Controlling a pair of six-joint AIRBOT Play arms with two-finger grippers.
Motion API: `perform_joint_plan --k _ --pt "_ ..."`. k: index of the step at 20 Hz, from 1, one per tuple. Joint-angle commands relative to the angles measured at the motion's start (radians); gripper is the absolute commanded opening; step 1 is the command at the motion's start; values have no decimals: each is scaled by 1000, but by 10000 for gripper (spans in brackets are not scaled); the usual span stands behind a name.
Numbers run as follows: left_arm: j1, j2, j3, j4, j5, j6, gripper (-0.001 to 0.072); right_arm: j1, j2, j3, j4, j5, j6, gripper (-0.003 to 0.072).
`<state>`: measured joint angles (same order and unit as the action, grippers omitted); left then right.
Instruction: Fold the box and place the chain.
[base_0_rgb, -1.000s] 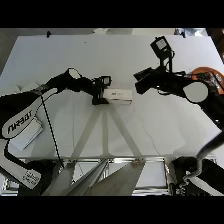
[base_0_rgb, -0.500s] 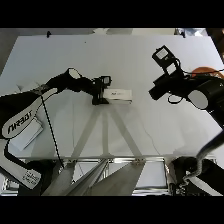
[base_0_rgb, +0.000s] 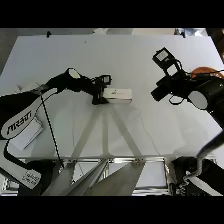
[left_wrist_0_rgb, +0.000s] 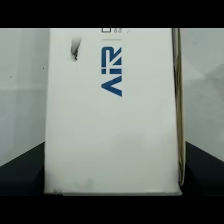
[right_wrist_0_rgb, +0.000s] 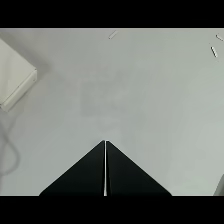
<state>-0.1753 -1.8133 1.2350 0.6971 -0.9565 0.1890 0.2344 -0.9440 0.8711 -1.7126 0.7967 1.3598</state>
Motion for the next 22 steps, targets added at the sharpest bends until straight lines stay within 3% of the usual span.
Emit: perform_joint_plan --k 1,6,13,16,22 --pt "-1 49 1 -15 -17 -45 16 0 1 0 -2 3 1 10" --pt "-1 182 1 -12 45 -256 11 0 1 0 -2 3 1 10" --pt "35 334 1 0 341 -408 12 0 1 0 -2 3 1 10" --pt "97 337 1 19 429 -541 11 0 1 0 -2 3 1 10" --pt "303 319 1 206 575 -923 11 0 1 0 -2 3 1 10"
